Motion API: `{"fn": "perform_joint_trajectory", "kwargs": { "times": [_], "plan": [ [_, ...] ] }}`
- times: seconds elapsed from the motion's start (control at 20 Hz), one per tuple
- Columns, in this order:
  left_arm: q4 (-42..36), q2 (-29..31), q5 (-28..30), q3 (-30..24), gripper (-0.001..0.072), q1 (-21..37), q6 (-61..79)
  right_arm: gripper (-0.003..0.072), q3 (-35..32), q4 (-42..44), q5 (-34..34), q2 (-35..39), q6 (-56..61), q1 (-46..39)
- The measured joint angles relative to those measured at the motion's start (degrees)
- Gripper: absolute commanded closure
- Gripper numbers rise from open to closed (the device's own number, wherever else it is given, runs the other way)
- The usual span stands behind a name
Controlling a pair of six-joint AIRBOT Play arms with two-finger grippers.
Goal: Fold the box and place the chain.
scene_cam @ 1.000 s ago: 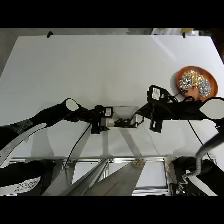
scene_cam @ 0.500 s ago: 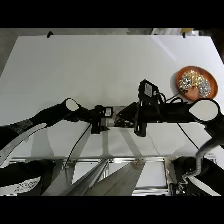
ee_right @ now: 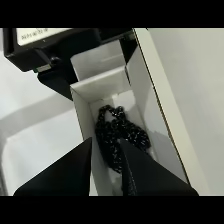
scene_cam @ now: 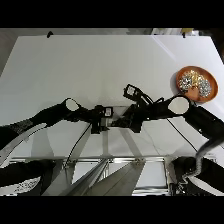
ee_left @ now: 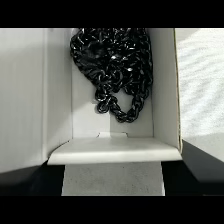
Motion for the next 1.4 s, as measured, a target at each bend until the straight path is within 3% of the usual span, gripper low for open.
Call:
{"fn": "perform_joint_trajectory", "kwargs": {
  "times": [0.2, 0.45, 0.7, 0.8, 1.15, 1.4],
  "plan": [
    [0.00, 0.00, 0.00, 0.00, 0.0573, 0.00, 0.00, 0.0526, 0.00, -2.45, 1.22, 4.52, -0.61, -3.08],
    [0.02, 0.00, -0.02, 0.00, 0.0573, 0.00, 0.00, 0.0526, -0.96, -9.46, 6.32, 8.28, -3.04, -10.80],
    [0.00, 0.00, -0.02, 0.00, 0.0573, 0.00, 0.00, 0.0523, -7.34, -13.62, 7.28, 7.34, -17.66, -15.43],
    [0.00, 0.00, -0.02, 0.00, 0.0573, 0.00, 0.00, 0.0475, -9.60, -12.85, 5.77, 5.90, -24.00, -15.98],
    [0.00, 0.00, -0.02, 0.00, 0.0573, 0.00, 0.00, 0.0476, -12.17, -2.73, 1.51, -2.80, -44.33, -16.59],
    [0.00, 0.00, -0.02, 0.00, 0.0573, 0.00, 0.02, 0.0489, -12.44, 1.55, -0.74, -6.62, -50.14, -16.61]
  ]
}}
